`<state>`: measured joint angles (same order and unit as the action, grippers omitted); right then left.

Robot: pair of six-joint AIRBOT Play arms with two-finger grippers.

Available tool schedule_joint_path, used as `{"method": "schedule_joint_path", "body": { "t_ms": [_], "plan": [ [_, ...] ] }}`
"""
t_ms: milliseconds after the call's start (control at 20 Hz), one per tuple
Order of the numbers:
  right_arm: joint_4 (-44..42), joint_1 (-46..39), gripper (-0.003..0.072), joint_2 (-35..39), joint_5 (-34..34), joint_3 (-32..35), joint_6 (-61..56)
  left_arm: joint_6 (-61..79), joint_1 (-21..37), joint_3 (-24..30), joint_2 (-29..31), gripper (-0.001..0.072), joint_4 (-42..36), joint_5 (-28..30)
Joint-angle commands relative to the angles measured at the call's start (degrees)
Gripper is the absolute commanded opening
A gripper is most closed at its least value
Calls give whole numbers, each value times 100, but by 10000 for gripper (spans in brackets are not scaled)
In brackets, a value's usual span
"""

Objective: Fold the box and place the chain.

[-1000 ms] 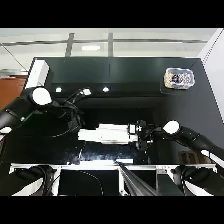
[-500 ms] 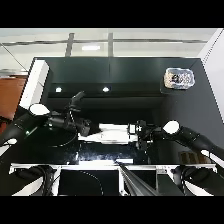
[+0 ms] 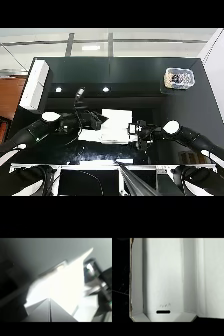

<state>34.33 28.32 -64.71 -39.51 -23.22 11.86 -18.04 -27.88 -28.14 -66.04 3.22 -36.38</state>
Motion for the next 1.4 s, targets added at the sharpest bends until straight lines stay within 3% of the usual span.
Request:
{"method": "schedule_joint_path", "body": {
  "t_ms": [0,300,500,700,850,900,950,1000,1200,1350],
  "plan": [
    [0,2,536,-2,-4,0,0,96,-315,9,-101,33,595,286],
    [0,2,537,-2,-4,0,0,90,-485,-4,-310,33,721,660],
    [0,2,537,-2,-4,0,0,90,-109,-114,195,33,970,553],
    [0,2,536,-2,-4,0,0,-243,708,-107,1327,33,2507,-11],
    [0,2,537,-2,-2,0,0,-623,1547,-98,1770,39,3689,-684],
    [0,2,537,-2,-2,0,0,-612,1740,-92,1762,143,3698,-931],
    [0,2,537,-2,-2,0,-2,-457,1843,-90,1722,485,3718,-1180],
    [0,2,536,-2,-2,0,0,9,1836,-90,1661,716,3777,-1279],
    [0,2,537,-2,-2,0,0,1598,1580,-90,1165,684,3816,-1923],
    [0,2,537,-2,0,0,0,2293,1191,-90,782,693,3838,-2022]
  ]
}}
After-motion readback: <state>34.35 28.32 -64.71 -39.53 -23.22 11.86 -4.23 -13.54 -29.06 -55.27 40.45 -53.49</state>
